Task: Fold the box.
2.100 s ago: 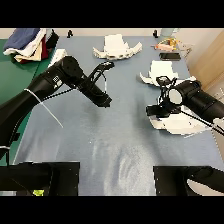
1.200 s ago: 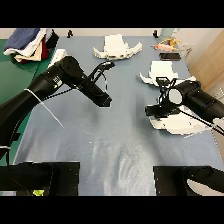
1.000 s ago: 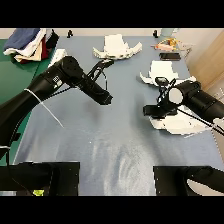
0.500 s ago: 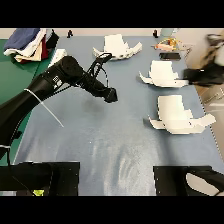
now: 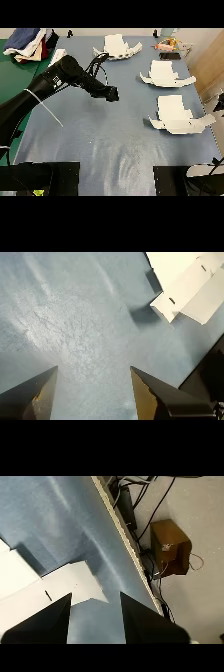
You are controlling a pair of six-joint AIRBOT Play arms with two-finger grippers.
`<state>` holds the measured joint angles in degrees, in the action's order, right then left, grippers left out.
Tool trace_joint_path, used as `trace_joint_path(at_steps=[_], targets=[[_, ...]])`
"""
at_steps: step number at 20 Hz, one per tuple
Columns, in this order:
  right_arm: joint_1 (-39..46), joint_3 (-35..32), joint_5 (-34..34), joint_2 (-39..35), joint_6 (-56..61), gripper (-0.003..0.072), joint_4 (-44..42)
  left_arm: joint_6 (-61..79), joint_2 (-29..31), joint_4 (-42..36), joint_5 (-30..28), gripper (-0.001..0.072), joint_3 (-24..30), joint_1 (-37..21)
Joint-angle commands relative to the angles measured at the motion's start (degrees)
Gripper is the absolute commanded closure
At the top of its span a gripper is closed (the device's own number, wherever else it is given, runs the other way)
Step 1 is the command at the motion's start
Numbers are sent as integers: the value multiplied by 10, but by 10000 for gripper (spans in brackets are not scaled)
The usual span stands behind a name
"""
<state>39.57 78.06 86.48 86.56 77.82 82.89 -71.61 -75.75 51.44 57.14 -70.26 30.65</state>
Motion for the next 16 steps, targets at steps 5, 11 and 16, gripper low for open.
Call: trace_joint_path(at_steps=[5,11,16], targets=[[39,37,28,110,-110,213,-88,-4,0,0,5,10,0,0],[38,37,103,143,-160,563,-212,-4,0,0,25,11,0,0],[-5,36,155,139,-159,684,-344,-2,0,2,62,10,0,-4]])
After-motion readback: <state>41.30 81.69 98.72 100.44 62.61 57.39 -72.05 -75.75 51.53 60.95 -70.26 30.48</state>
